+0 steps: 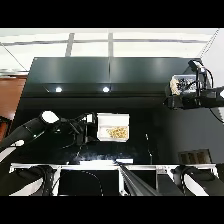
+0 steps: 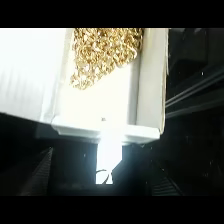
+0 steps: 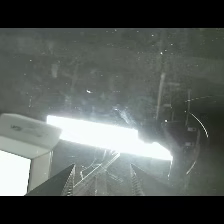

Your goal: Fold the box and place the chain.

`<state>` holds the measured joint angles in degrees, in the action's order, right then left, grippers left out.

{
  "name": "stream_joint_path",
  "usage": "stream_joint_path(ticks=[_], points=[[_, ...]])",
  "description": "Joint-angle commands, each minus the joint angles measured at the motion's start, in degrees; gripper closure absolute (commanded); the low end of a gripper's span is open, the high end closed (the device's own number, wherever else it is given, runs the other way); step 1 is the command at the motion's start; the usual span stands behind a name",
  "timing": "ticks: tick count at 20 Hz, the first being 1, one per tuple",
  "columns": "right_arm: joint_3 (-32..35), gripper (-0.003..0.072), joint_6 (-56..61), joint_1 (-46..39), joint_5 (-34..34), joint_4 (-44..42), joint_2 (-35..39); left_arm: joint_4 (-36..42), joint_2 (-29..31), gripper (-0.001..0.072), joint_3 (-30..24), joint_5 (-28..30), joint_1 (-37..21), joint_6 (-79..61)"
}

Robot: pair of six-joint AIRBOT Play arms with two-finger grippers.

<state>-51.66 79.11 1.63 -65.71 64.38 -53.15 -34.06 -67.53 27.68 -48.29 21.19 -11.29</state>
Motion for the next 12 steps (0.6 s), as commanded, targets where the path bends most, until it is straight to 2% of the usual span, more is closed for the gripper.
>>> stream_joint_path(ticks=[1,6,12], points=[[0.0,0.0266,0.0,0.0,0.0,-0.3,0.0,4.3,-1.6,0.0000,0.1,0.1,0.1,-1.2],[0.0,0.0265,0.0,0.0,-0.1,-0.5,0.0,4.8,-3.2,0.0000,1.8,1.8,2.5,-2.5],[0.2,0.0266,0.0,0.0,0.0,-0.7,0.0,4.5,-4.0,0.0002,2.8,1.1,3.6,-2.5]])
